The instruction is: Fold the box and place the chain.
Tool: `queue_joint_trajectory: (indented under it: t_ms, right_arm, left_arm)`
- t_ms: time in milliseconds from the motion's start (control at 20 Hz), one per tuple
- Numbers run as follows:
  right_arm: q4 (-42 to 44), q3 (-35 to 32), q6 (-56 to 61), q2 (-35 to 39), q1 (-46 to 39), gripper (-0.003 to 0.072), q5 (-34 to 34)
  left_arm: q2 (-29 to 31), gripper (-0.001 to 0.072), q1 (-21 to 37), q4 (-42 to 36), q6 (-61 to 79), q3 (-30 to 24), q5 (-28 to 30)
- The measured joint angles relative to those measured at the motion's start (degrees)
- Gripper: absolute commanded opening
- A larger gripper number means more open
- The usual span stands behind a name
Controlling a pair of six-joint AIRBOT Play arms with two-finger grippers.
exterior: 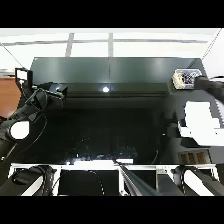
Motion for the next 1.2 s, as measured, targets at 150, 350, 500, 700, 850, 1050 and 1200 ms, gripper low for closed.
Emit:
queue_joint_trajectory:
  t_ms: [150,350,500,700,850,1050,1200]
  right_arm:
    - [-7.87,4.02,7.19,-2.69,-14.97,0.0710,4.33]
    - [-15.54,10.19,15.08,-8.41,-30.97,0.0710,15.06]
    - [-19.65,17.51,13.07,-16.37,-36.85,0.0710,29.59]
    - [-23.54,25.79,5.92,-25.73,-37.81,0.0710,46.64]
    - [-24.11,28.28,-2.25,-28.50,-36.02,0.0709,51.25]
    - [-23.63,29.35,-8.55,-30.29,-34.71,0.0462,54.29]
    - [-23.45,29.64,-10.27,-30.97,-34.40,0.0097,56.68]
  left_arm:
    - [-0.09,0.0707,0.00,0.00,0.00,0.00,-0.31]
    - [-0.13,0.0706,0.04,0.04,0.00,0.00,-1.46]
    - [-0.15,0.0706,0.04,0.24,0.02,0.00,-2.16]
    - [-0.17,0.0706,0.02,0.42,0.20,0.02,-2.58]
    - [-0.20,0.0705,0.02,0.42,0.17,0.00,-2.64]
    - [-0.20,0.0704,0.04,0.39,0.17,0.00,-2.62]
    - [-0.20,0.0704,0.04,0.37,0.17,0.00,-2.64]
